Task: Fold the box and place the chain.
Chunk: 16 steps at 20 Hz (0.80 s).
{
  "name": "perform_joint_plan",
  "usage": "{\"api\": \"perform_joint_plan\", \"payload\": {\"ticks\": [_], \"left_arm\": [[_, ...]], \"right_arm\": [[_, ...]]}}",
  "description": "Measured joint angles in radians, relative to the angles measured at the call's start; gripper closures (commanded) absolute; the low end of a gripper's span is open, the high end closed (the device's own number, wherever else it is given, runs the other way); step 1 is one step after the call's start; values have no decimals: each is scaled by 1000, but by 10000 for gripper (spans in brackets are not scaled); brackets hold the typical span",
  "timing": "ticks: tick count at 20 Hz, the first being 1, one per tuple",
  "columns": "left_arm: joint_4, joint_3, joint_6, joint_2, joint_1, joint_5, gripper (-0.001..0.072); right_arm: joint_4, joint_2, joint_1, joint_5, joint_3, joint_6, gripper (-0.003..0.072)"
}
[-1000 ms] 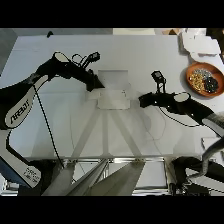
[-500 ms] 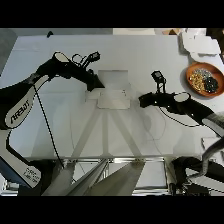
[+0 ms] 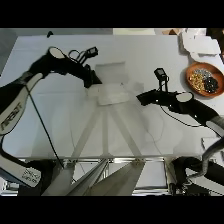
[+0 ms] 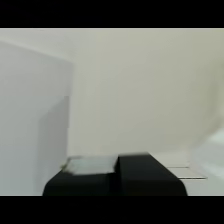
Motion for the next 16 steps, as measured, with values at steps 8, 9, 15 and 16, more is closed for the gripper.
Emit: {"api": "perform_joint_plan", "payload": {"ticks": [8,9,15,16], "left_arm": [[-16,-177,-29,321,146,-220,708],[-50,-223,3,354,163,-217,707],[-62,-357,151,388,126,-148,701],[-56,-362,177,377,103,-131,703]], "right_arm": [[-251,267,-28,15,0,211,287],[-295,289,-44,29,0,256,287],[-430,344,-161,127,0,413,288],[-438,347,-175,144,0,426,288]]}}
